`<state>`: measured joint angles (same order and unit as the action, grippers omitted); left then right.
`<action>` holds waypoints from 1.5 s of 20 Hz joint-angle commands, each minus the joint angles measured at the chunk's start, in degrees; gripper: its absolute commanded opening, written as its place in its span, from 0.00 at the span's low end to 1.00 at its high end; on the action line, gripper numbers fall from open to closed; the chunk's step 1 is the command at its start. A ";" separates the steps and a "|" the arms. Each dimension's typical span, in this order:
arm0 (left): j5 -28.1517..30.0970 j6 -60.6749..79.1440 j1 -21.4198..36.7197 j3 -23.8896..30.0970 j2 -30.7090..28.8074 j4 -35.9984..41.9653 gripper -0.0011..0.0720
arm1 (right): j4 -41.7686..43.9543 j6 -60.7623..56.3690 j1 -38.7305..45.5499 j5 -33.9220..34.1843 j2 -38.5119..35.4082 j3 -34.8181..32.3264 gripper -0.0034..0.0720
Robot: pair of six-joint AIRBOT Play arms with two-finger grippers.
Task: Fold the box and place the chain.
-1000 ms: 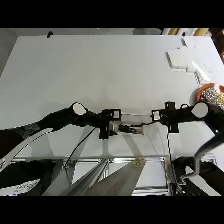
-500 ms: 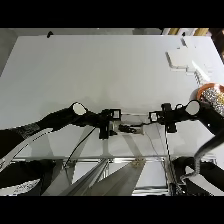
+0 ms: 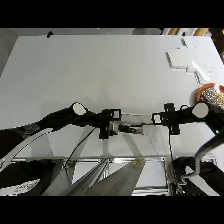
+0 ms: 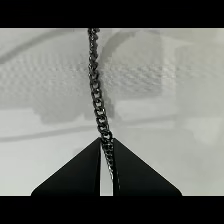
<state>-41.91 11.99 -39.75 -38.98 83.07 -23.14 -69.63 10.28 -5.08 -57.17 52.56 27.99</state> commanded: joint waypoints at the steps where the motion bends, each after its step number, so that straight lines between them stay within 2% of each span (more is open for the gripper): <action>1: 0.00 0.02 0.02 -0.04 -0.04 0.00 0.55 | 1.70 -3.02 -0.39 -5.53 -7.61 0.02 0.07; 4: 0.00 0.00 0.02 -0.04 -0.04 0.00 0.55 | 7.41 -4.59 -5.44 -10.62 -14.43 0.02 0.07; 7: 0.02 0.00 0.02 -0.04 -0.04 0.00 0.55 | 13.62 -9.57 -12.85 -9.75 -17.66 0.02 0.07; 9: 0.00 0.02 0.02 -0.02 -0.04 0.00 0.55 | 18.25 -12.02 -18.49 -4.90 -17.53 0.02 0.07; 14: 0.00 0.02 0.02 -0.04 -0.04 0.00 0.55 | 23.10 -16.35 -30.77 16.72 -15.93 0.02 0.07; 16: 0.00 0.02 0.02 -0.04 -0.04 0.00 0.55 | 24.79 -16.52 -32.70 20.68 -13.18 0.02 0.07; 20: 0.00 0.02 0.02 -0.02 -0.04 0.00 0.55 | 25.00 -16.50 -33.05 20.31 -6.51 0.02 0.09; 22: 0.02 0.02 0.02 -0.04 -0.04 0.00 0.55 | 24.22 -16.44 -33.05 20.17 -6.38 0.37 0.31; 23: 0.00 0.00 0.02 -0.04 -0.04 0.00 0.55 | 23.17 -16.20 -32.50 19.15 -6.91 1.07 0.37; 28: -0.09 0.02 0.02 -0.04 -0.04 0.00 0.55 | 11.50 -16.24 -21.94 6.36 -10.03 7.30 0.37; 30: -0.11 0.00 0.02 -0.04 -0.04 0.00 0.55 | 9.46 -16.24 -16.39 3.74 -10.69 7.58 0.37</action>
<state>-41.98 11.99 -39.75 -38.98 83.07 -23.14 -54.87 -5.98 -27.73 -47.48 42.87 33.93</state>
